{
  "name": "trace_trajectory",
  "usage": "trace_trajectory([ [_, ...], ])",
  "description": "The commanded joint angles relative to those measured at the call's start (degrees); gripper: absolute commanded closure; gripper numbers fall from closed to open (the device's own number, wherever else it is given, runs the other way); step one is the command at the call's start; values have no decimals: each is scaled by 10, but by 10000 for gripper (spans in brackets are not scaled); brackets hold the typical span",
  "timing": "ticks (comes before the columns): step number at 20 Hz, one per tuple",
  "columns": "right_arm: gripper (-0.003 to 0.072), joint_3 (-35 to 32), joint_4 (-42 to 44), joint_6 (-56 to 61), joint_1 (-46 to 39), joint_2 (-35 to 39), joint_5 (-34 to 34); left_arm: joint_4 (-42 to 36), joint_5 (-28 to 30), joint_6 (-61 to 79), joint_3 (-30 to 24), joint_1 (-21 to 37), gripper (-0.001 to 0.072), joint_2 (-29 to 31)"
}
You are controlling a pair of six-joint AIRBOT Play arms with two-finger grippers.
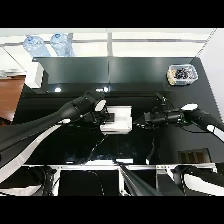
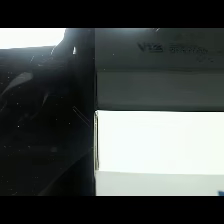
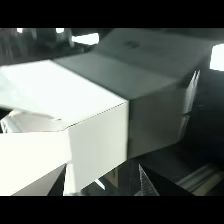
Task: Fold the box and place the chain.
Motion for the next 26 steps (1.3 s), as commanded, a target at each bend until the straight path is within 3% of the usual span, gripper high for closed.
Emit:
trace_trajectory([
  [1,173,21,-9,11,24,-2,16,0,0,0,0,0,686,0],
  [6,172,77,-61,134,89,-2,-12,0,0,0,0,0,686,0],
  [15,212,218,-381,438,224,-2,-28,0,0,0,0,0,686,0],
  [20,213,245,-421,506,273,-2,-38,0,-1,0,0,0,686,0],
  [22,321,245,-421,508,282,-2,-37,0,-1,0,0,0,686,0],
  [26,343,245,-421,515,288,-2,-37,0,-1,0,0,0,686,0],
])
